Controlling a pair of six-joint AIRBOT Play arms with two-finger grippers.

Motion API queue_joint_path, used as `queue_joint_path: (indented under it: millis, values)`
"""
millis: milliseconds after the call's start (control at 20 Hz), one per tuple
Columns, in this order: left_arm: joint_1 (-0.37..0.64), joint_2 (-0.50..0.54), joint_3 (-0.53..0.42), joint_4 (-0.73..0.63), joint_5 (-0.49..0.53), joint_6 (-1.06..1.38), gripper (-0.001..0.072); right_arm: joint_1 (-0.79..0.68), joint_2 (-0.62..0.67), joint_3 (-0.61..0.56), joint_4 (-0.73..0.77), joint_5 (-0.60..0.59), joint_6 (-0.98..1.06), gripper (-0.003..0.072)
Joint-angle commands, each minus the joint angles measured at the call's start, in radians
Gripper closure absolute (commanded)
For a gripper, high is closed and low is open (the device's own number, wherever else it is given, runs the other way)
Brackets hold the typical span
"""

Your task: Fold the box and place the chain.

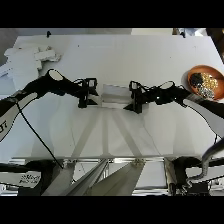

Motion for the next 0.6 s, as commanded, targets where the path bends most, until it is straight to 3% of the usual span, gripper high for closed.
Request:
queue_joint_path:
  millis: [0,350,550]
  values:
    - [0.028,0.019,0.0,0.01,-0.014,-0.007,0.0374,0.0,0.0,0.0,-0.001,0.0,0.0,0.022]
    - [0.089,0.187,0.0,-0.003,-0.071,-0.006,0.0374,0.0,0.0,0.0,-0.001,-0.001,0.0,0.022]
    - [0.093,0.215,0.0,-0.007,-0.161,-0.006,0.0374,0.0,0.0,0.0,-0.001,0.0,0.0,0.022]
